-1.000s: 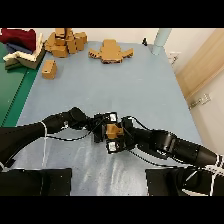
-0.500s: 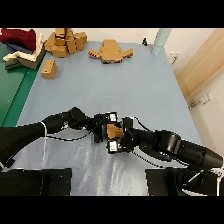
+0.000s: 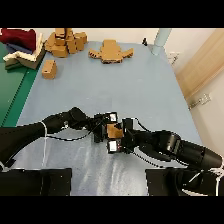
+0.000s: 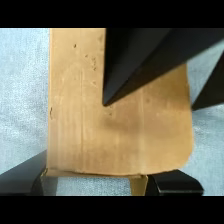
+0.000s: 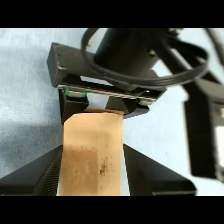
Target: Fold the box.
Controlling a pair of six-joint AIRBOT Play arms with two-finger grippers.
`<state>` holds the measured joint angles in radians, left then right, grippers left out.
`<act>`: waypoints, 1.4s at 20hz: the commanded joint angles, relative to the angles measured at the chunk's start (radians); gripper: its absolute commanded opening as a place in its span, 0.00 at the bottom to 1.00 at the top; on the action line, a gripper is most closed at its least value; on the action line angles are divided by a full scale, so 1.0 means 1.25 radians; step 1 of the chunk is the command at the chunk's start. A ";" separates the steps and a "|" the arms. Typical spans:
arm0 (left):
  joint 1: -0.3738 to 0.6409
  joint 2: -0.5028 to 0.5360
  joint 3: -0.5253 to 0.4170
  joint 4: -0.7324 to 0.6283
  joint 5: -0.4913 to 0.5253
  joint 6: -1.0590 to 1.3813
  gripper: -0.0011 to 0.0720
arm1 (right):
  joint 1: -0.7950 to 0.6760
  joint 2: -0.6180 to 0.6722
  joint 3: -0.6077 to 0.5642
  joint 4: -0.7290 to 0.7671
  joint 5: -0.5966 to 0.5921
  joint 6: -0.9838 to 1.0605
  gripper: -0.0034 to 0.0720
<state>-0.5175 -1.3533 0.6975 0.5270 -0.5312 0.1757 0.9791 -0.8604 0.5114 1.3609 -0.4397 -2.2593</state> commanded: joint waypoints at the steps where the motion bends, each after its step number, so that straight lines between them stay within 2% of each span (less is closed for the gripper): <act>1: 0.000 0.000 0.000 0.000 0.000 0.000 0.46 | 0.000 -0.024 0.000 -0.018 0.014 0.000 0.84; 7: 0.000 0.000 0.000 0.000 0.000 0.000 0.46 | 0.001 -0.034 0.000 -0.043 0.018 0.000 0.84; 12: 0.000 0.000 0.000 0.000 0.000 0.000 0.46 | 0.039 0.033 0.000 0.063 0.011 0.001 0.84; 19: 0.000 0.000 0.000 0.000 0.000 0.000 0.46 | -0.014 0.005 0.000 0.002 0.016 0.000 0.83; 21: 0.000 0.000 0.000 0.000 0.000 0.000 0.46 | -0.016 -0.011 0.000 -0.010 0.024 0.000 0.69; 28: 0.000 0.000 0.000 0.000 0.000 0.000 0.46 | -0.015 -0.066 0.000 -0.014 0.048 -0.004 0.69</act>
